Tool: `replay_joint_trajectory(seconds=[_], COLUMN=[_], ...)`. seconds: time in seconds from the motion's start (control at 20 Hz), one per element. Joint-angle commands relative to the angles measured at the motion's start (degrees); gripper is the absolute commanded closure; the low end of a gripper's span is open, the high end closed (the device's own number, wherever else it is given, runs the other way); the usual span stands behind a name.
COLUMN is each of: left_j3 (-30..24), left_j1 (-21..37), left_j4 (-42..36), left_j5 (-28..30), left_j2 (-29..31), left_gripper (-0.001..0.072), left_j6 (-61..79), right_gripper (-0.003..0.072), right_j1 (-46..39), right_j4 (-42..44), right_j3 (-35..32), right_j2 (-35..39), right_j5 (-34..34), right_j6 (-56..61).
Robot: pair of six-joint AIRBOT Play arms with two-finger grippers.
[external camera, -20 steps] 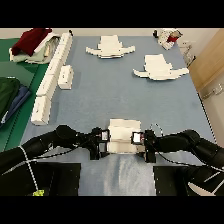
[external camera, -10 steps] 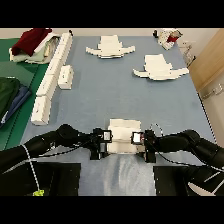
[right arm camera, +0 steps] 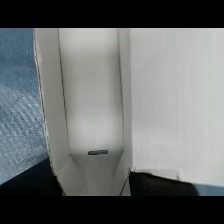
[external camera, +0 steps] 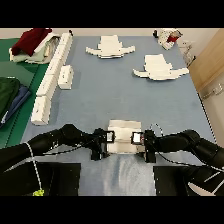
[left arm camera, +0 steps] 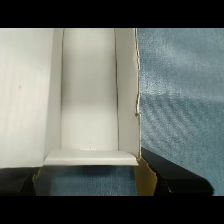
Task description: Fold the box.
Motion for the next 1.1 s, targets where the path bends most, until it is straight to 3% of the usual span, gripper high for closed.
replay_joint_trajectory(seconds=[0.0,0.1,0.2,1.05], left_j3=[0.1,0.1,0.1,0.1], left_j1=[-0.5,-0.5,-0.5,-0.5], left_j4=[0.8,0.8,0.8,0.8], left_j5=[0.4,0.4,0.4,0.4], left_j2=[-0.2,-0.2,-0.2,-0.2], left_gripper=[0.0014,0.0014,0.0190,0.0187], left_j6=[-0.7,-0.7,-0.7,-0.7], right_gripper=[0.0239,0.0239,0.0239,0.0239], right_j1=[0.0,0.0,0.0,0.0], right_j4=[0.0,0.0,0.0,0.0], right_j3=[0.0,0.0,0.0,0.0], right_j2=[0.0,0.0,0.0,0.0], right_j5=[0.0,0.0,0.0,0.0], right_j6=[0.0,0.0,0.0,0.0])
